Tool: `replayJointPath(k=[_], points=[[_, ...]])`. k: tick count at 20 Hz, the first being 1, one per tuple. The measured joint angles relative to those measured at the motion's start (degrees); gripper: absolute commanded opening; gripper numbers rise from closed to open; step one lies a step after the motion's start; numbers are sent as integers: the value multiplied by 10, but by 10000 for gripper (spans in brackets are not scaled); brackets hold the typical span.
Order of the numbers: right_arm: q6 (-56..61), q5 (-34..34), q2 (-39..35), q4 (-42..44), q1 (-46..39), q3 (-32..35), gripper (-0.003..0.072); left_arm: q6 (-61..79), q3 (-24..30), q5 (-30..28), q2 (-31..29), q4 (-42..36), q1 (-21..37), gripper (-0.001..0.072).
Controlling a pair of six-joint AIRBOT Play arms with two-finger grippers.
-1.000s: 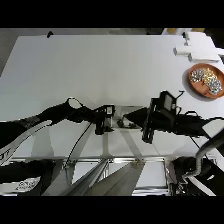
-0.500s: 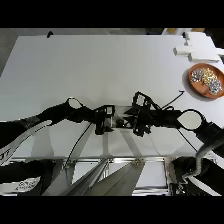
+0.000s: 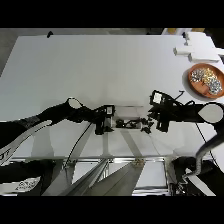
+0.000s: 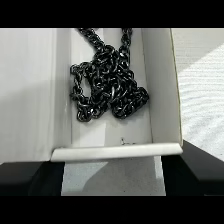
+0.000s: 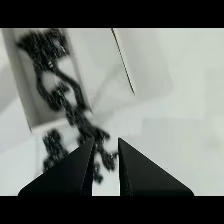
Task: Fold the box and place the chain.
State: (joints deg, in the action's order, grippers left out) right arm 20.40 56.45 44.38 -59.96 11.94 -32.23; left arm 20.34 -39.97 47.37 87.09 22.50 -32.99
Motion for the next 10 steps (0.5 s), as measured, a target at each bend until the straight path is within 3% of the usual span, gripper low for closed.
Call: replayJointPath(k=[10], points=[[-180, -73, 116, 79, 1, 56, 164, 0, 0, 0, 0, 0, 0, 34]])
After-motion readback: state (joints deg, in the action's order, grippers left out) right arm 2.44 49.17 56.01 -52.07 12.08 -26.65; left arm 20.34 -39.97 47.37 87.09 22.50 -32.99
